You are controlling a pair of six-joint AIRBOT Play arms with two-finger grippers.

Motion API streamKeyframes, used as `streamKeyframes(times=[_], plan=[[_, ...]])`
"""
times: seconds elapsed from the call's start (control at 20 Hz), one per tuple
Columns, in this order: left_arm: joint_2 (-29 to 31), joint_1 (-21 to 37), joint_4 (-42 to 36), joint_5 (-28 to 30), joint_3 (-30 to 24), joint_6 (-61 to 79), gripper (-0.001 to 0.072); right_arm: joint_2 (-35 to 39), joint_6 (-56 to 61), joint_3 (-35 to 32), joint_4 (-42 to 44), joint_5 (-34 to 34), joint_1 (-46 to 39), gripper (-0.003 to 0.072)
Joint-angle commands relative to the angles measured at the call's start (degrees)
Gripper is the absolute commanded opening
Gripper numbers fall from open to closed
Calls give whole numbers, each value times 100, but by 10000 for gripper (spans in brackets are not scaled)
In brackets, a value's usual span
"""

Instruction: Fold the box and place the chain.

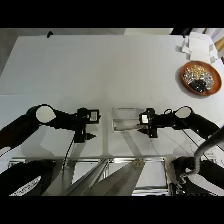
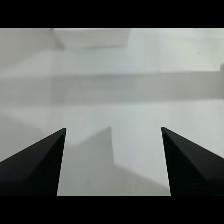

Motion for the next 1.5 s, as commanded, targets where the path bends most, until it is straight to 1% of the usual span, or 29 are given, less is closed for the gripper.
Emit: streamKeyframes(times=[0.0, 0.05, 0.15, 0.25, 0.4, 0.6, 0.85, 1.1, 1.35, 1.45], plan=[[-599, 136, -2000, 334, -297, 2326, 671, -2, 0, -2, 2, 2, 0, 319], [-826, 109, -2389, 334, -297, 2599, 696, -2, 0, -2, 2, 2, 0, 319], [-1204, 33, -2811, 367, -291, 2951, 696, -2, 0, -2, 2, 2, 0, 319], [-1464, -20, -2970, 501, -273, 2992, 696, -2, 0, -2, 2, 2, 0, 319], [-1679, -48, -3077, 901, -267, 2992, 696, -2, 0, -2, 2, 2, 0, 319], [-1749, -57, -3130, 968, -245, 2994, 697, -2, 0, -2, 2, 2, 0, 319], [-1792, -479, -3471, 1475, -229, 2992, 698, -2, 0, -2, 2, 2, 0, 319], [-2035, -660, -3499, 1478, -48, 2946, 698, -2, 0, -2, 2, 4, 0, 319], [-2142, -798, -3580, 1552, -46, 2944, 698, -2, 0, -2, 2, 2, 0, 319], [-2142, -844, -3724, 1617, -42, 2944, 698, -2, 0, -2, 2, 2, 0, 319]])
